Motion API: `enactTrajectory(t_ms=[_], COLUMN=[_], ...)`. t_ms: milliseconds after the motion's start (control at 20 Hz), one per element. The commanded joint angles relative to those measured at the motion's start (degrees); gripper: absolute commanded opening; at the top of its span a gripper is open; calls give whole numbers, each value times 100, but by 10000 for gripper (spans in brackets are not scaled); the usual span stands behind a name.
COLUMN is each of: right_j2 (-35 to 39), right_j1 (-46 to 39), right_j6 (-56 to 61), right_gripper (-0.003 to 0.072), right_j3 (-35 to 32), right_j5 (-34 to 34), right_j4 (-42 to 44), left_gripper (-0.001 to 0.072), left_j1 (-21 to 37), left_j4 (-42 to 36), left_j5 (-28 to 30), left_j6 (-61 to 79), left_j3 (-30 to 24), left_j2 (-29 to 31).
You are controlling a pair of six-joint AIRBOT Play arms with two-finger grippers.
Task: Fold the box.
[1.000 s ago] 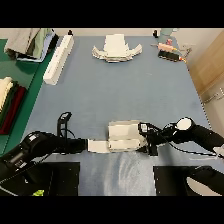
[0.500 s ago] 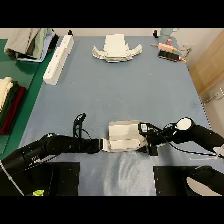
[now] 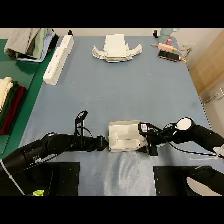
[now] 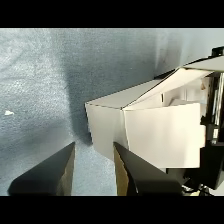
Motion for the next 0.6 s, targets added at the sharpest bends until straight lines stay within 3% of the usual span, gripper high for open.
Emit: enactTrajectory(t_ms=[0, 300, 400, 550], right_j2=[2, 2, 2, 2], right_j1=[-2, -2, -2, -2], right_j6=[2, 2, 2, 2], right_gripper=[601, 601, 601, 601], right_j3=[2, 2, 2, 2], right_j5=[2, 2, 2, 2], right_j4=[0, 0, 0, 0], left_gripper=[356, 359, 582, 600], left_j1=[50, 1005, 979, 651], left_j4=[74, 90, -271, -476], left_j5=[-107, -1010, -1010, -979], left_j6=[7, -9, 68, 164], left_j3=[7, 356, 422, 422], left_j2=[-22, 341, 409, 164])
